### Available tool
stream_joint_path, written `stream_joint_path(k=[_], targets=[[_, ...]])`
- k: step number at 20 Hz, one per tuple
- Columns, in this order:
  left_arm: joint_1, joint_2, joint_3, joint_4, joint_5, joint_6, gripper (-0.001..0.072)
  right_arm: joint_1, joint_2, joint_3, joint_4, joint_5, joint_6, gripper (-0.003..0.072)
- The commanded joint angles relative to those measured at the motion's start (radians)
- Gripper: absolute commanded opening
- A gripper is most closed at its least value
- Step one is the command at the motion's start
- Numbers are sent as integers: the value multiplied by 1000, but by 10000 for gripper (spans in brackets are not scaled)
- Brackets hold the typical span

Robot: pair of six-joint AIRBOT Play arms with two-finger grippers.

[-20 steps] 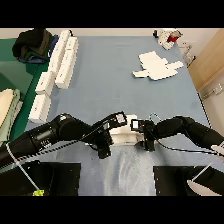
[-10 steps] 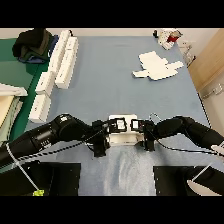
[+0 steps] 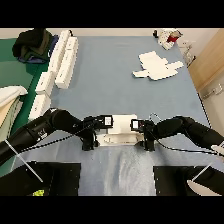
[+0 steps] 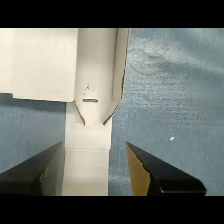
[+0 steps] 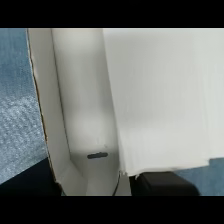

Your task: Fold the box.

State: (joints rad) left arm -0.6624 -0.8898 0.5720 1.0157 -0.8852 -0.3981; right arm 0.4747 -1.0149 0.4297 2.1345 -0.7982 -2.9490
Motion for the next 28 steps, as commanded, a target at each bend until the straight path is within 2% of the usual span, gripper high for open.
stream_joint_path(k=[1, 8, 9, 10, 16, 17, 18, 28], targets=[[20, -18, -53, -102, 59, 145, 601, 1, 0, 1, 0, 0, 0, 464], [20, -116, -58, -278, 101, 279, 580, 1, 0, 1, 0, 0, 0, 465], [20, -127, -58, -276, 101, 279, 502, 1, 0, 1, 0, 0, 0, 464], [20, -139, -58, -275, 101, 279, 348, 1, 0, 1, 0, 0, 0, 464], [13, -179, -56, -287, 137, 280, 342, 1, 0, 1, 0, 0, 0, 464], [14, -179, -56, -287, 151, 279, 306, 1, 0, 1, 0, 0, 0, 464], [14, -179, -56, -286, 163, 280, 172, 1, 0, 1, 0, 0, 0, 464], [14, -179, -56, -287, 191, 387, 161, 1, 0, 1, 0, 0, 0, 464]])
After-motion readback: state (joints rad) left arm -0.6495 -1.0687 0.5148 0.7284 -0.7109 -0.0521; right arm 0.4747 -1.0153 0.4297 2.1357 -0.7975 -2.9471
